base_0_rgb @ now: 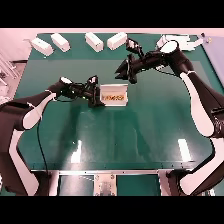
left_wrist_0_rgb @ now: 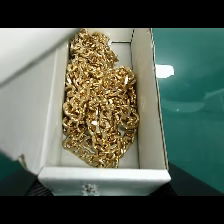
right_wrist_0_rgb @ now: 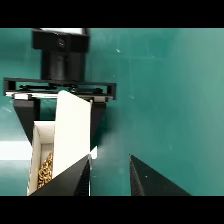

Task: Fold the box and place the chain.

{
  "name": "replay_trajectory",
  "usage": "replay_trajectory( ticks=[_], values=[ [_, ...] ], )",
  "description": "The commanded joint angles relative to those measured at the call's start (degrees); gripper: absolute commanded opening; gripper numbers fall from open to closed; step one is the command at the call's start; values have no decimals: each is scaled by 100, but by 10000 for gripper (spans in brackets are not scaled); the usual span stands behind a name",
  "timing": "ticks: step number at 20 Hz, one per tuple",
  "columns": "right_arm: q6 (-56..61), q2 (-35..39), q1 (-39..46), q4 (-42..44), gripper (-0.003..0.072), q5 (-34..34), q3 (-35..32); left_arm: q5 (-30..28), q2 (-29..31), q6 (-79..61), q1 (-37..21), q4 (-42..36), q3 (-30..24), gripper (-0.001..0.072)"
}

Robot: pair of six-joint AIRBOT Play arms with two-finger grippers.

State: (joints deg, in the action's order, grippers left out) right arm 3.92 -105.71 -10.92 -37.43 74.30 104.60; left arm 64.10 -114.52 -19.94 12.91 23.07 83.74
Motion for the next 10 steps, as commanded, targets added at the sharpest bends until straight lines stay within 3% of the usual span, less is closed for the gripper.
replay_trajectory(
  ticks=[1,6,10],
  values=[
    [168,-267,31,52,296,-42,-4,0,0,-2,-2,2,-2,369],
    [402,-474,31,39,299,1102,-2,0,0,-2,-4,2,-2,369],
    [402,-476,31,-170,300,1211,-2,0,0,-2,-2,2,0,368]
  ],
)
